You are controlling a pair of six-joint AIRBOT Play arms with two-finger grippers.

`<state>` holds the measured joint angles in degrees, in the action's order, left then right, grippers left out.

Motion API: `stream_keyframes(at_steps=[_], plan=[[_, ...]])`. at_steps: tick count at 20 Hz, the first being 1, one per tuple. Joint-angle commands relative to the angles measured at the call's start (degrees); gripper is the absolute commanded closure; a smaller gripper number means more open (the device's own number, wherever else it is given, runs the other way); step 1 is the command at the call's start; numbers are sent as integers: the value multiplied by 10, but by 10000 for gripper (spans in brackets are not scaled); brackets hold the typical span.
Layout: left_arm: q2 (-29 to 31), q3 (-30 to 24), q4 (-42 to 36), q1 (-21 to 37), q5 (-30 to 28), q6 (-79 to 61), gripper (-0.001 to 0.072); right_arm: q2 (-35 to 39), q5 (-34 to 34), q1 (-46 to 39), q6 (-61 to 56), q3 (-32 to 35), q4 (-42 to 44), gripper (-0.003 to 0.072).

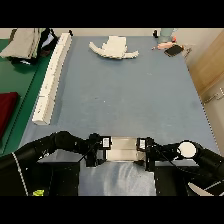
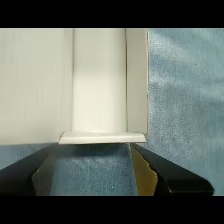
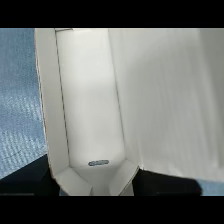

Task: Fold the box.

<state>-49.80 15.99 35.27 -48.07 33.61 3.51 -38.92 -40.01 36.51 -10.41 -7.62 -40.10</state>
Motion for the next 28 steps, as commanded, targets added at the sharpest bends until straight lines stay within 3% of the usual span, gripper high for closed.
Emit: stream_keyframes(at_steps=[1,5,11,15,28], plan=[[10,-17,-12,-2,-1,-28,18,1,0,0,0,0,0,163],[38,-29,-45,-2,-24,-33,18,0,0,0,0,0,0,163],[29,-36,-67,-21,-55,-64,17,0,0,0,0,0,0,163],[14,-40,-124,-52,-63,-118,18,0,0,0,0,0,0,163],[6,-38,-151,-53,-83,-114,19,0,0,0,0,0,0,163]])
